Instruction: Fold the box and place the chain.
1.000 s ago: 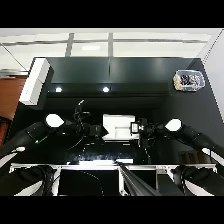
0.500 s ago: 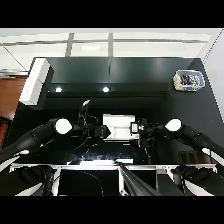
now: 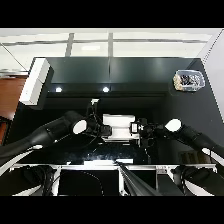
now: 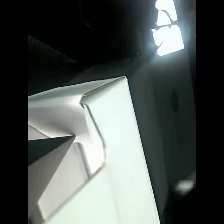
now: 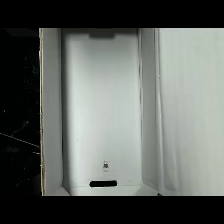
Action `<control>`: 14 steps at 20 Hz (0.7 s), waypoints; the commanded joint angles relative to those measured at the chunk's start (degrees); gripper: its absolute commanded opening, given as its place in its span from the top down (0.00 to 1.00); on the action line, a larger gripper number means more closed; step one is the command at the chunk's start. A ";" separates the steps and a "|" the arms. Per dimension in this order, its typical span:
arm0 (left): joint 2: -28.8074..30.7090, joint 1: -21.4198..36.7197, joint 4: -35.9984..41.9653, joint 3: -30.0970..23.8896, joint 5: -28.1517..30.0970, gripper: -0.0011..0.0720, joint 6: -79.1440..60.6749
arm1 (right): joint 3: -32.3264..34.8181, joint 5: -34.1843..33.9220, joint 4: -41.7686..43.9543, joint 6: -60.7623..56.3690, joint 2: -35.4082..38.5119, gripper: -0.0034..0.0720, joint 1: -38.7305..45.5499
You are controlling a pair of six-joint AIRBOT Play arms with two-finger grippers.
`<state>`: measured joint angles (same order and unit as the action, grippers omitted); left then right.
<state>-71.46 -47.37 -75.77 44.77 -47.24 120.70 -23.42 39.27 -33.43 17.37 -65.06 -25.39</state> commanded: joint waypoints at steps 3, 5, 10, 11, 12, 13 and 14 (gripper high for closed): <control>-5.44 -2.60 -6.99 4.92 -6.91 0.28 10.19 | 0.00 -0.83 0.00 0.00 0.00 0.34 0.00; -5.75 -3.37 -8.28 5.44 -6.78 0.31 13.20 | 0.00 -0.85 0.00 0.00 0.00 0.34 0.00; -5.88 -3.89 -9.03 5.70 -5.97 0.71 15.26 | 0.00 -0.85 0.00 0.00 0.00 0.34 -0.02; -5.90 -3.89 -9.09 6.05 -5.60 0.71 15.80 | 0.00 -0.85 0.00 0.00 0.00 0.34 -0.02; -5.97 -3.87 -9.33 6.54 -5.38 0.71 16.35 | 0.00 -0.85 0.00 0.00 0.00 0.34 0.00; -6.21 -3.87 -9.53 7.06 -5.40 0.71 16.33 | 0.00 -0.85 0.00 0.00 0.00 0.34 0.00; -6.71 -3.87 -9.73 7.67 -5.73 0.70 16.31 | 0.00 -0.87 0.04 0.00 0.00 0.34 -0.02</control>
<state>-77.56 -51.13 -84.86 51.27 -53.34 135.90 -23.42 38.35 -33.39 17.37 -65.06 -25.39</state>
